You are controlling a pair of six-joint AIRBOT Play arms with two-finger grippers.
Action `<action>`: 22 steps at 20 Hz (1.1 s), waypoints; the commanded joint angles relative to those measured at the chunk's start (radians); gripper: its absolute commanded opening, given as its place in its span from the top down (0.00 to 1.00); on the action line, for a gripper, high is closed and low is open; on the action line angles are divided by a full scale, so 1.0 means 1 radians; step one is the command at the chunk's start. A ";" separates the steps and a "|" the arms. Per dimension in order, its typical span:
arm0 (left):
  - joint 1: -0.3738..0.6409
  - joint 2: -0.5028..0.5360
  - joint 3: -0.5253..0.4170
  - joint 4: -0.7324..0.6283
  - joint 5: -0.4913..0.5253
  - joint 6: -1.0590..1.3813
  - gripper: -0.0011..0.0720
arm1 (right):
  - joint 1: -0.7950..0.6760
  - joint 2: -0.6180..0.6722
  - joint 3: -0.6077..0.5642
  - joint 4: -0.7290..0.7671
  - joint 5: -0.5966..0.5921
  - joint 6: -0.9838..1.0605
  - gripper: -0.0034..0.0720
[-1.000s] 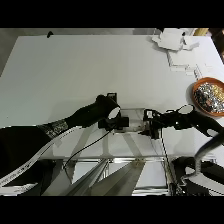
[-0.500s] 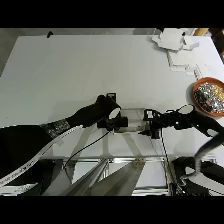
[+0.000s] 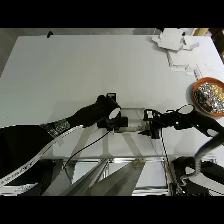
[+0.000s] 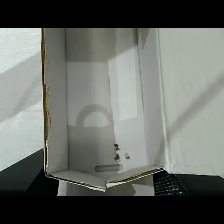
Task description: Fold the box and place the chain.
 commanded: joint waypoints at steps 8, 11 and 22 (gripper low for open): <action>0.001 0.020 0.000 -0.013 -0.003 0.001 0.77 | 0.000 0.000 0.000 0.000 0.000 0.000 0.34; 0.001 0.028 0.000 -0.018 -0.008 0.002 0.63 | 0.000 0.000 0.000 0.000 0.000 0.000 0.34; 0.005 0.050 0.000 -0.009 -0.056 0.020 0.67 | 0.000 0.000 0.000 0.000 0.000 0.000 0.34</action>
